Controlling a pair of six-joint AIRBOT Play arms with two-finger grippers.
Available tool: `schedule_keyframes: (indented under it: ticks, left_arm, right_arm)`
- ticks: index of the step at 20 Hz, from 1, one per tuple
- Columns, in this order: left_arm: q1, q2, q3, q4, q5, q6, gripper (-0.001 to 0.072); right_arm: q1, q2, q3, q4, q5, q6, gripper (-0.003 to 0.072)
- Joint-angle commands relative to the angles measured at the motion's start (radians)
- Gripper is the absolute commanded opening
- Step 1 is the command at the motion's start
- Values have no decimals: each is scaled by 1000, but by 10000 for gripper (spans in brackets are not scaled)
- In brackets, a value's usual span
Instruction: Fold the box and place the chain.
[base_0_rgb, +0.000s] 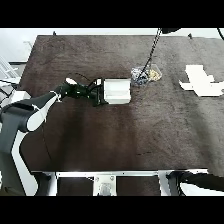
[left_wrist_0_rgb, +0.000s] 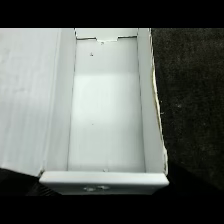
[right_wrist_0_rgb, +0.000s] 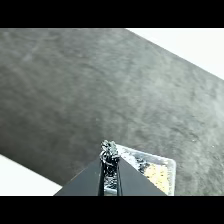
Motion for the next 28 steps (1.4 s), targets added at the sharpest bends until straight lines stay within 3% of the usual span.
schedule_keyframes:
  ticks: [1, 9, 13, 17, 23, 24, 25, 28]
  left_arm:
    - [0, 0, 0, 0, 0, 0, 543]
    - [0, 0, 0, 0, 0, 0, 543]
    - [0, 0, 0, 0, 0, 0, 544]
    - [0, 0, 0, 0, 0, 0, 543]
    - [0, 0, 0, 0, 0, 0, 543]
    - [0, 0, 0, 0, 0, 0, 544]
    - [0, 0, 0, 0, 0, 0, 543]
    - [0, 0, 0, 0, 0, 0, 543]
  right_arm:
    - [55, 20, -34, 2, 26, -15, 12]
    - [131, 13, -123, 72, 15, -15, 12]
    - [131, 11, -251, 159, -72, -14, 12]
    - [131, 10, -467, 214, -270, -11, 13]
    - [131, 8, -884, 242, -670, 31, 14]
    - [131, 7, -951, 246, -752, 31, 102]
    - [130, 1, -999, 246, -834, 31, 295]
    - [129, -32, -1028, 244, -936, 30, 317]
